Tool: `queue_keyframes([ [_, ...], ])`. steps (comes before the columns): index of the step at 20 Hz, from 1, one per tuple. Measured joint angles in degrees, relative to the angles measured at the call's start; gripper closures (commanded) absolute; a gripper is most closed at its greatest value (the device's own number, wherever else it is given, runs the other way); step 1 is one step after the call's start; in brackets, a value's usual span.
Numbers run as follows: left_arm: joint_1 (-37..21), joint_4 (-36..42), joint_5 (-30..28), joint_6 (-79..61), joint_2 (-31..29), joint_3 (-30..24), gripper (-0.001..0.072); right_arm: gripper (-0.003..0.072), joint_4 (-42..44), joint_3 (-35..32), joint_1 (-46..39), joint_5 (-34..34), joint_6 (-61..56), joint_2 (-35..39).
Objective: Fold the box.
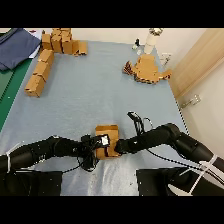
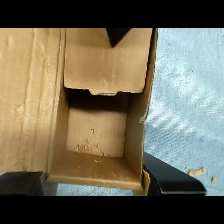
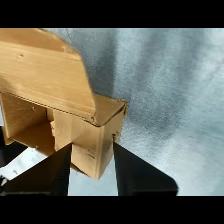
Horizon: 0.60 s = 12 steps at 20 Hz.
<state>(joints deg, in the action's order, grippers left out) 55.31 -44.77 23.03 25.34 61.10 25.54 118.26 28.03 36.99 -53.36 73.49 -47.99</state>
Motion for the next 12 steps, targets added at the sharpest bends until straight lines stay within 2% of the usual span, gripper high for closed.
queue_keyframes([
  [5,0.0,0.0,0.0,0.0,0.0,0.0,0.0178,0.0282,-16.0,8.0,9.7,-3.3,-19.1,-7.7],
  [11,0.0,0.0,0.0,0.0,0.0,0.0,0.0178,0.0285,-24.1,16.2,15.5,-8.6,-32.4,-18.4],
  [12,0.0,0.0,0.0,0.0,0.0,0.0,0.0178,0.0311,-24.8,17.2,16.0,-9.3,-33.7,-19.8],
])
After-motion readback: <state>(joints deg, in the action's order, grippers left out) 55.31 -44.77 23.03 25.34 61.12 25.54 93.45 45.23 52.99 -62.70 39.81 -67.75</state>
